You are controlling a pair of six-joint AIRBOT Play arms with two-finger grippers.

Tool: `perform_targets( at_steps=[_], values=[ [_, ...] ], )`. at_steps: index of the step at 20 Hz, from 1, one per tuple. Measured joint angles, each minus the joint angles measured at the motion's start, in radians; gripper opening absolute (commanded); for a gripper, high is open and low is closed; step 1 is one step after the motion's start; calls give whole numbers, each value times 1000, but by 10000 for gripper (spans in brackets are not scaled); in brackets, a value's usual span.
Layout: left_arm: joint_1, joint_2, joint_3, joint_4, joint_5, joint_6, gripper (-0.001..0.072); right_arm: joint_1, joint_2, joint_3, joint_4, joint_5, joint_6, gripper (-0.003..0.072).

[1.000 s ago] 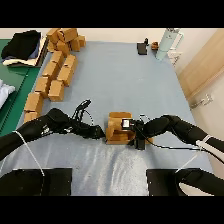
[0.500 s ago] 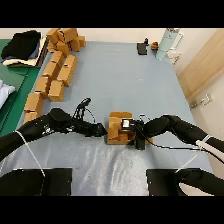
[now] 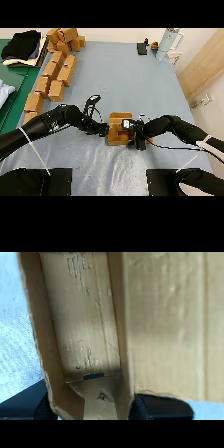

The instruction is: Fold the box.

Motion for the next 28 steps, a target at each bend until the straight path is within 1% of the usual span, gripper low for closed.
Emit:
perform_targets(
  at_steps=[3, 7, 8, 9, 13, 18, 25, 28],
  values=[
    [3, 0, 13, 93, -35, -95, 472, 0, 0, 0, 0, 1, 0, 451],
    [-17, 0, 43, 135, -70, -162, 474, 0, 0, 0, 0, 2, 0, 452],
    [-26, 0, 54, 141, -80, -174, 485, 0, 0, 0, 0, 2, 0, 452],
    [-36, 0, 66, 141, -86, -183, 546, 0, 0, 0, 0, 2, 0, 451],
    [-72, 0, 98, 100, -109, -203, 547, 0, 0, 0, 0, 3, 0, 451],
    [-90, -18, 109, 65, -120, -211, 546, 0, 0, 0, 0, 3, 0, 451],
    [-123, -107, 125, 55, -95, -280, 544, 0, 0, 0, 0, 3, -1, 451],
    [-157, -157, 153, 86, -86, -353, 543, 0, 0, 0, 0, 3, -1, 451]
  ],
)
